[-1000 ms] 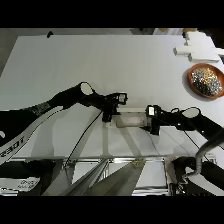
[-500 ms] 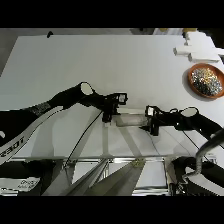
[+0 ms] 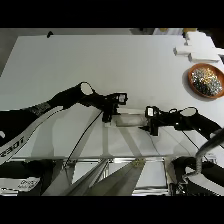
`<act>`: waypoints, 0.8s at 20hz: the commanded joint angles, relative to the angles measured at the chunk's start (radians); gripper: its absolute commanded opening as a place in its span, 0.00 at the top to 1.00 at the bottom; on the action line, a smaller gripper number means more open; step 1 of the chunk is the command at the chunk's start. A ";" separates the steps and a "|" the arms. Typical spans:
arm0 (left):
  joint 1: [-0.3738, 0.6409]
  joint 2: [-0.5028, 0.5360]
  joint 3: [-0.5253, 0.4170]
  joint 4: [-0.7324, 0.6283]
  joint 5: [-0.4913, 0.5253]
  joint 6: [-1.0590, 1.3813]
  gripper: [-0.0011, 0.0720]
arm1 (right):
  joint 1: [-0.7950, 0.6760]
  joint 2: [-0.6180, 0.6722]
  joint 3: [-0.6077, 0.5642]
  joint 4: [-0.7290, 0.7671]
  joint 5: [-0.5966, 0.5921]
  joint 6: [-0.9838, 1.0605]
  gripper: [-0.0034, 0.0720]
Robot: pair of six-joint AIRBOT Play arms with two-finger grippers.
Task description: Fold the box and place the chain.
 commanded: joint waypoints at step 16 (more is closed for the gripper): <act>0.000 0.000 0.000 0.000 0.001 0.000 0.97 | -0.047 -0.033 0.049 -0.040 0.129 0.010 0.11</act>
